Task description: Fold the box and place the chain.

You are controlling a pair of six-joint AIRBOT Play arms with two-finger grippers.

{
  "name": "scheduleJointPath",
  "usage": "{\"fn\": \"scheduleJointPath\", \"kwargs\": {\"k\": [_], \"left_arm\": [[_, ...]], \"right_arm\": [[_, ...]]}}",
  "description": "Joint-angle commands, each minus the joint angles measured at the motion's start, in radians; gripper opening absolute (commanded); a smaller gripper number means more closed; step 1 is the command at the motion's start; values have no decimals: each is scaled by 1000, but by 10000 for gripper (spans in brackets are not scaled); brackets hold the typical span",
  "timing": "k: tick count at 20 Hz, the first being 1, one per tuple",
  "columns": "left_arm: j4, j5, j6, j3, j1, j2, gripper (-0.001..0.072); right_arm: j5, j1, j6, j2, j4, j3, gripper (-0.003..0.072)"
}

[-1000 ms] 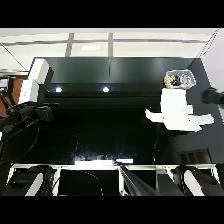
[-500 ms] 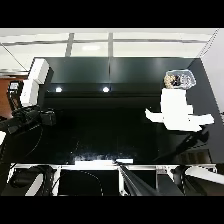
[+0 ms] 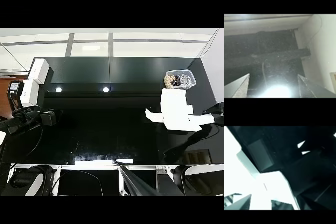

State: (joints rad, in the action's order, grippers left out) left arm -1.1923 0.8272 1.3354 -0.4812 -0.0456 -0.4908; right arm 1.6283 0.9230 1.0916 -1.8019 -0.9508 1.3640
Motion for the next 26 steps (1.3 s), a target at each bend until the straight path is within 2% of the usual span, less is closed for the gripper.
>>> {"fn": "scheduleJointPath", "kwargs": {"k": [1,3,4,7,11,13,15,16,20,23,26], "left_arm": [[0,1,0,0,-1,0,709],[0,1,0,0,0,0,709],[-1,1,0,0,0,0,709],[-1,1,0,0,0,0,709],[0,2,0,0,-1,0,709],[-1,-4,0,0,0,0,709],[0,-11,0,0,-1,0,709],[2,-11,0,0,-1,0,709],[89,-2,-1,1,-5,-1,709],[143,22,-1,1,-43,-17,709],[241,19,-9,0,-109,-105,709]], "right_arm": [[11,-39,-92,-35,-11,19,426],[45,-45,-132,-35,-5,19,96],[84,-47,-159,-34,2,19,14],[113,-56,-180,14,84,-15,19],[89,-103,-202,151,224,-160,19],[33,-167,-201,243,242,-254,19],[-89,-259,-201,359,245,-364,19],[-191,-317,-183,427,249,-429,19],[-542,-586,-172,698,385,-687,19],[-706,-770,-182,905,387,-853,20],[-875,-912,-351,1118,489,-1030,19]]}}
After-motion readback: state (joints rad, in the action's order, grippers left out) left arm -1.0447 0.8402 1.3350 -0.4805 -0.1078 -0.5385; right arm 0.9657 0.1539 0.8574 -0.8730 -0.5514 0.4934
